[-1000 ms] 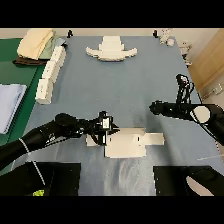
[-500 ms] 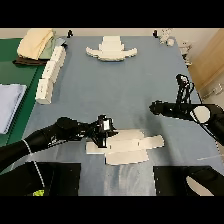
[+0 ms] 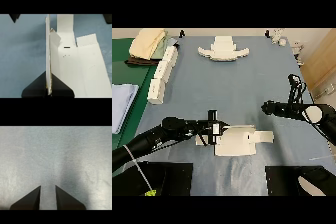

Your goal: Fold the box.

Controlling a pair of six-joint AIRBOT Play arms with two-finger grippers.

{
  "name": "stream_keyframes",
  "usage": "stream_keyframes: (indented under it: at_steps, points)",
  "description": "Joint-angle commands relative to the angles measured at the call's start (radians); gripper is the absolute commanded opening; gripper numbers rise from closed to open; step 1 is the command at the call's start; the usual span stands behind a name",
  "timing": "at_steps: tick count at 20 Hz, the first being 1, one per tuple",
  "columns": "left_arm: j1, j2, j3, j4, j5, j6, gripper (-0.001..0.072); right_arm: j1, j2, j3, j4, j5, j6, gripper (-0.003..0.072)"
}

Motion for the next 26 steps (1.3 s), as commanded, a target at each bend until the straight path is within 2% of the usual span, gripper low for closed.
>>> stream_keyframes:
  at_steps: [1, 9, 14, 23, 26]
  points:
    - [0.0, 0.037, -0.011, -0.037, 0.053, 0.072, 0.001, 0.0, 0.0, -0.001, 0.0, -0.003, 0.0, 0.0279]
    - [-0.058, 0.016, -0.108, -0.127, 0.057, 0.08, 0.0009, 0.0, 0.0, -0.001, 0.0, -0.012, 0.001, 0.0279]
    - [-0.058, 0.006, -0.109, -0.135, 0.043, 0.038, 0.0013, 0.0, 0.0, -0.001, 0.003, -0.01, 0.001, 0.0279]
    - [-0.058, -0.029, -0.109, -0.129, -0.042, -0.02, 0.0013, 0.0, 0.0, -0.001, 0.004, -0.008, 0.0, 0.0279]
    - [-0.051, -0.028, -0.108, -0.111, -0.061, -0.112, 0.0014, 0.0, 0.0, -0.001, 0.004, -0.008, 0.0, 0.0279]
